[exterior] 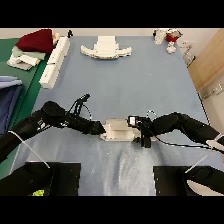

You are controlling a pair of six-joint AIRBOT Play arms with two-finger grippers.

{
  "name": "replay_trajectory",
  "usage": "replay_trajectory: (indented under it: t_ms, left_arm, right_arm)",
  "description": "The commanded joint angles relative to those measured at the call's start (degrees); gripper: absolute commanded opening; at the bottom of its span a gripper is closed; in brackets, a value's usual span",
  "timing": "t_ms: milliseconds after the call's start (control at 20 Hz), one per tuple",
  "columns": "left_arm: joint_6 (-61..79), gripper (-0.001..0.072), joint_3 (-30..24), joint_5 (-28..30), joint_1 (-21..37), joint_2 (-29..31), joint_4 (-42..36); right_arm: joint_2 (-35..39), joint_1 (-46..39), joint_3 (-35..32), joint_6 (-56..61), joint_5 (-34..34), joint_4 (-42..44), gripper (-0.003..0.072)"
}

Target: Fold the box.

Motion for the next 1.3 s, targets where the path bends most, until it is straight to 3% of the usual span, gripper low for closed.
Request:
replay_trajectory:
  t_ms: [0, 200, 600, 850, 900, 950, 1250]
  left_arm:
    - [0.8, 0.0475, 0.1, 4.2, -2.2, -0.6, -1.0]
    - [-3.1, 0.0474, 1.1, 11.0, -8.7, -0.6, 3.7]
    - [-27.6, 0.0454, 6.3, 13.5, -17.9, -1.0, 25.5]
    - [-36.0, 0.0453, 10.7, 13.1, -23.6, -6.1, 29.4]
    - [-39.5, 0.0451, 11.8, 12.0, -24.7, -7.0, 32.4]
    - [-43.3, 0.0402, 12.8, 11.0, -25.7, -7.6, 35.8]
    - [-58.3, 0.04, 17.6, 6.5, -30.3, -9.9, 47.1]
  right_arm:
    - [0.0, 0.0, 0.0, 0.0, 0.0, 0.0, 0.0537]
    - [0.0, 0.0, 0.0, 0.0, 0.0, 0.0, 0.0537]
    - [0.0, 0.0, 0.0, 0.0, 0.0, 0.0, 0.0537]
    - [0.0, 0.0, 0.0, 0.0, 0.0, 0.0, 0.0537]
    - [0.0, 0.0, 0.0, 0.0, 0.0, 0.0, 0.0537]
    - [0.0, 0.0, 0.0, 0.0, 0.0, 0.0, 0.0537]
    - [0.0, 0.0, 0.0, 0.0, 0.0, 0.0, 0.0537]
